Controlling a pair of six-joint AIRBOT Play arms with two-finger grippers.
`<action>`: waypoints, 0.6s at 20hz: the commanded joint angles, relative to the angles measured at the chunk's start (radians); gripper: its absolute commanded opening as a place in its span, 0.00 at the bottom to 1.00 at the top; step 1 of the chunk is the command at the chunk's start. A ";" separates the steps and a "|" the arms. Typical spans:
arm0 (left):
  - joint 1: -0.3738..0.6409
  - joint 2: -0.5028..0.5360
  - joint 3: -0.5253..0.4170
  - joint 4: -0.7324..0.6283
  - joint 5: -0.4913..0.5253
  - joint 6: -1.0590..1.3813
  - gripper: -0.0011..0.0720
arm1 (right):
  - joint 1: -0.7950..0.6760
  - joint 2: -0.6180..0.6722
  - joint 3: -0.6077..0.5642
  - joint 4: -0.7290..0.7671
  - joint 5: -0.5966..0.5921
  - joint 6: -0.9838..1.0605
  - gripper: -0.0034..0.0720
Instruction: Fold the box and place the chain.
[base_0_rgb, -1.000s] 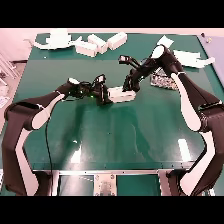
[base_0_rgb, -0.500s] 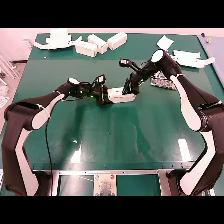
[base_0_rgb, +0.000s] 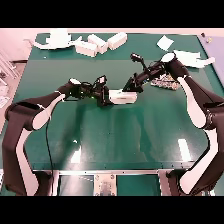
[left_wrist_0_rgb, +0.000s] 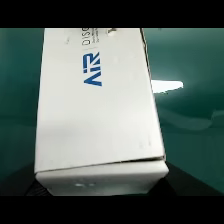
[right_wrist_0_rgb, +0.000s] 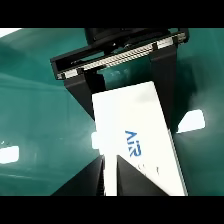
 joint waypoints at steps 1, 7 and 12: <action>0.001 0.001 0.001 -0.002 0.007 -0.001 0.65 | -0.012 0.000 -0.047 0.037 0.003 -0.032 0.14; 0.001 0.001 0.001 -0.002 0.007 -0.001 0.65 | -0.003 0.000 -0.132 0.036 -0.057 -0.053 0.06; 0.001 0.001 0.001 -0.002 0.007 -0.001 0.65 | 0.028 0.000 -0.182 -0.014 -0.110 -0.060 0.06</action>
